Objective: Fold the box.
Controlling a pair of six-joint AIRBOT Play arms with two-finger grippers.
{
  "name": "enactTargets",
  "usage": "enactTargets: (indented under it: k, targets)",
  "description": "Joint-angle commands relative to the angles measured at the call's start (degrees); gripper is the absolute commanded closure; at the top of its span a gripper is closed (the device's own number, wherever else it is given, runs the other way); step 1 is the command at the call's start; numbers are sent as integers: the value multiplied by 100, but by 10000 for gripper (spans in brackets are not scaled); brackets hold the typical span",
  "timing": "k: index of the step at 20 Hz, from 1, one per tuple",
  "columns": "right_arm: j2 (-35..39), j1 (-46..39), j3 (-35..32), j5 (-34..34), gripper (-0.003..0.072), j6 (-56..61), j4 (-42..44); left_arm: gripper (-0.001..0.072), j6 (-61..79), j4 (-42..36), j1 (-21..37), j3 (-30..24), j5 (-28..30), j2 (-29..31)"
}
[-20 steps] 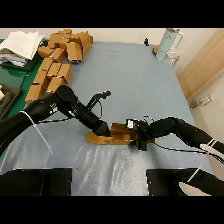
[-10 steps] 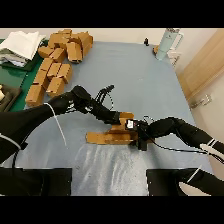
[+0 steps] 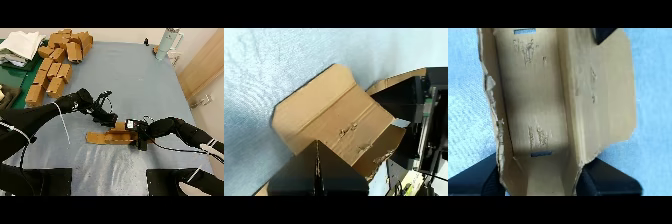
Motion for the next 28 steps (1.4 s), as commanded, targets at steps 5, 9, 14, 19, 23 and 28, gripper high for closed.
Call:
enactTargets:
  k: [5, 9, 14, 19, 23, 28]
  targets:
    - [0, 2, 4, 0, 241, 0, -7, 699, 1084, -151, 302, 343, -334, 450]
    - [0, 2, 4, 0, 241, 0, -7, 699, 2798, -96, 691, -168, -599, 1558]
    - [0, 2, 4, 0, 240, 0, -7, 700, 4350, -31, 538, -1456, -431, 2734]
    - [0, 2, 4, 0, 241, 0, -7, 697, 6334, 22, 120, -2522, 570, 3388]
    - [0, 2, 4, 0, 241, 0, -7, 4, 7396, -247, 111, -3346, 1287, 3338]
    - [0, 2, 4, 0, 240, 0, -7, 4, 7554, -560, -216, -3292, 1810, 2887]
